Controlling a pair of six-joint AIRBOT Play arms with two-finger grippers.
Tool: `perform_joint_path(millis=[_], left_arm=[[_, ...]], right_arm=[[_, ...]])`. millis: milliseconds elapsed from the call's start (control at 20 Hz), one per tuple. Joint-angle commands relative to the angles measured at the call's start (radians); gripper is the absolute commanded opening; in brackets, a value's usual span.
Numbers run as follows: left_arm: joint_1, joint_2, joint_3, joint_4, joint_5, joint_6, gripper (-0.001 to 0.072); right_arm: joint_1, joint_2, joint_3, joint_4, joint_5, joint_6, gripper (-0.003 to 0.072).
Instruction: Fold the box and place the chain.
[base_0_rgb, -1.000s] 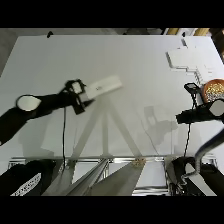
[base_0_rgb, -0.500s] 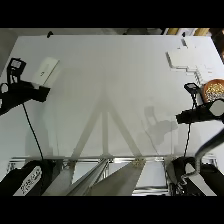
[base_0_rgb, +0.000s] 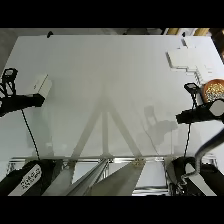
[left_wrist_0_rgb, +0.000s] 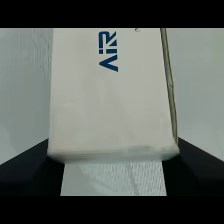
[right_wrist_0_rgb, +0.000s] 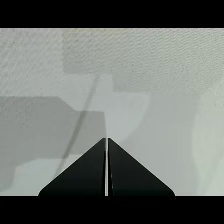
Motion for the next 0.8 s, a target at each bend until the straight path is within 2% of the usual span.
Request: perform_joint_path(millis=[0,250,750], left_arm=[[0.005,-0.032,0.0,0.061,-0.058,-0.107,0.0701],[0.002,-0.011,0.0,0.065,-0.113,-0.116,0.0699],[0.002,0.16,0.0,0.061,-0.125,-0.116,0.0698]], right_arm=[[0.0,-0.001,-0.001,0.0,-0.001,0.0,0.0018],[0.0,-0.001,0.0,0.0,-0.001,0.0,0.0018],[0.0,-0.001,0.0,0.0,-0.001,0.0,0.0018]])
